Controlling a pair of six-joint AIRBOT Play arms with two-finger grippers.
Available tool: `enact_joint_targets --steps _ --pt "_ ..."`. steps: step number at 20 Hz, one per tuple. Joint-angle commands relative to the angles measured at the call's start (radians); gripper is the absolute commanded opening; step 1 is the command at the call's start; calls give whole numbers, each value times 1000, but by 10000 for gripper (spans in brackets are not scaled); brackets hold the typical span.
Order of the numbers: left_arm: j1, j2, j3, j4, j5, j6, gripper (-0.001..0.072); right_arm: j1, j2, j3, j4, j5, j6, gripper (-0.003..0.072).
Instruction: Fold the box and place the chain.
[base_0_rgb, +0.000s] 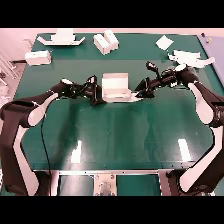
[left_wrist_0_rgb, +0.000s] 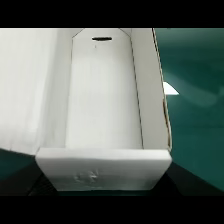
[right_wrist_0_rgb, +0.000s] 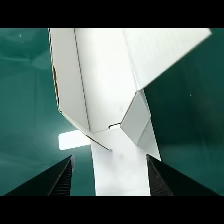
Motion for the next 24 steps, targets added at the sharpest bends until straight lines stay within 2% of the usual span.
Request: enact_joint_targets --steps 1,4,6,9,11,13,14,16,24 --pt "1 0 1 1 0 0 526 30 0 -11 -3 -33 -39 511" --pt "1 0 1 0 1 0 526 44 0 -12 -3 -91 -60 502" --pt "1 0 1 0 0 0 526 49 0 -12 -4 -102 -59 427" --pt "1 0 1 0 0 0 526 55 0 -17 -5 -95 -55 358" --pt "1 0 1 0 0 0 525 58 0 -26 -4 -85 -56 351" --pt "1 0 1 0 0 0 526 63 0 -27 -3 -65 -56 246" --pt "1 0 1 0 0 0 526 67 0 -27 0 -56 -56 230" --pt "1 0 1 0 0 0 526 76 0 -28 3 -55 -56 142" --pt "1 0 1 0 0 0 526 106 -1 -28 71 -93 -108 147"
